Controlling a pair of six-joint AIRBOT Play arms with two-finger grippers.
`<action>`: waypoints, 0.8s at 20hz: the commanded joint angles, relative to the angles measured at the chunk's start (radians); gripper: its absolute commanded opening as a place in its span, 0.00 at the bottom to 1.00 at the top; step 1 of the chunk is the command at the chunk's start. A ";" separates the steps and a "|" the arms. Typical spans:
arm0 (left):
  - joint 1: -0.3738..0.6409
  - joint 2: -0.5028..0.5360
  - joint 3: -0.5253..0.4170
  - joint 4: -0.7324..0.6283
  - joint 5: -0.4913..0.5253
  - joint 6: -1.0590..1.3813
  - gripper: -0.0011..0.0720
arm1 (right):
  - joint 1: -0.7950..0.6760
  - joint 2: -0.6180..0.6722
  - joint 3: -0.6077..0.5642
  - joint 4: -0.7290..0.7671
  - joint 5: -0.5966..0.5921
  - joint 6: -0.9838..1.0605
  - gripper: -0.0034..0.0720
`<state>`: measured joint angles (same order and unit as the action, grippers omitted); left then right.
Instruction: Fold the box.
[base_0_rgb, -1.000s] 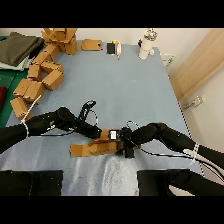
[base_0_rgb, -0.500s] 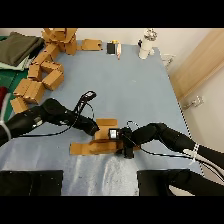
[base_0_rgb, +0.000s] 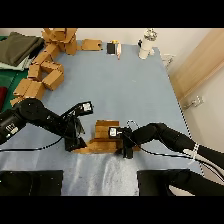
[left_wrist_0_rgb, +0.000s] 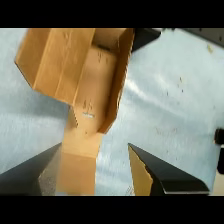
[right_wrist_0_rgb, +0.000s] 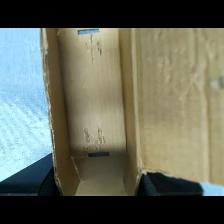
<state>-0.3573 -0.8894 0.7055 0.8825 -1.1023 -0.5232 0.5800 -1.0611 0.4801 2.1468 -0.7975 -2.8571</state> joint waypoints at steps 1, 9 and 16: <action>0.001 0.016 -0.014 0.057 -0.032 0.089 0.85 | 0.000 0.001 0.001 -0.008 0.000 0.004 0.71; 0.002 -0.003 -0.065 0.057 0.072 0.180 0.92 | 0.000 0.001 0.001 -0.009 0.000 0.004 0.71; 0.078 -0.084 -0.196 -0.142 0.164 0.615 0.92 | 0.000 0.001 0.001 -0.013 0.001 0.004 0.71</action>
<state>-0.3042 -0.9451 0.5697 0.8337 -0.9951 -0.1265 0.5800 -1.0611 0.4801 2.1357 -0.7975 -2.8532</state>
